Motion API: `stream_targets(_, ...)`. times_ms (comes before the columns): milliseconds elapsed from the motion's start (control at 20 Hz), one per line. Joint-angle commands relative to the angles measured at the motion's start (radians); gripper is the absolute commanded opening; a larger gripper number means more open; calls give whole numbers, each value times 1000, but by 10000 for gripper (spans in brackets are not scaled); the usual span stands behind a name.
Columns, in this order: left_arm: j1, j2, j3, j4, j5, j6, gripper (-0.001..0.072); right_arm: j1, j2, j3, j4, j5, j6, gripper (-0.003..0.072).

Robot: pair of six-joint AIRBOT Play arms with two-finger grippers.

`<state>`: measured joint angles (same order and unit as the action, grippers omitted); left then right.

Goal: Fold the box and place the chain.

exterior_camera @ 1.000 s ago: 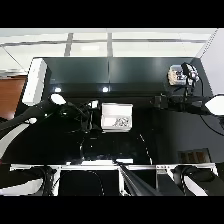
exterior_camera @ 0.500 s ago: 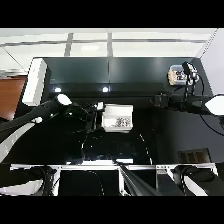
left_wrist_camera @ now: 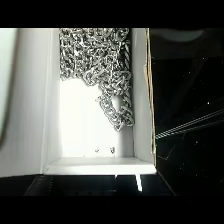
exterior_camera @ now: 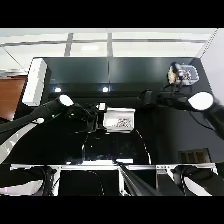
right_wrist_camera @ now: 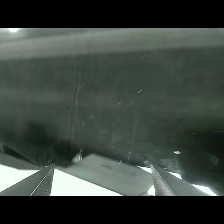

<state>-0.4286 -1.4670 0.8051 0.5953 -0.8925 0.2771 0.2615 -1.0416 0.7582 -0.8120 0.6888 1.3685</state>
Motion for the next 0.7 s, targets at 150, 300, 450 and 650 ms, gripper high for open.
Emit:
stream_targets(150,-1,-1,1,2,3,-1,464,129,-116,16,116,116,-684,515)
stream_targets(300,-1,-1,1,2,3,0,465,129,-115,51,93,146,-690,619)
stream_targets(450,-1,-1,1,2,3,0,465,141,-115,52,74,229,-845,618)
stream_targets(650,-1,-1,1,2,3,0,465,148,-116,51,78,279,-1130,609)
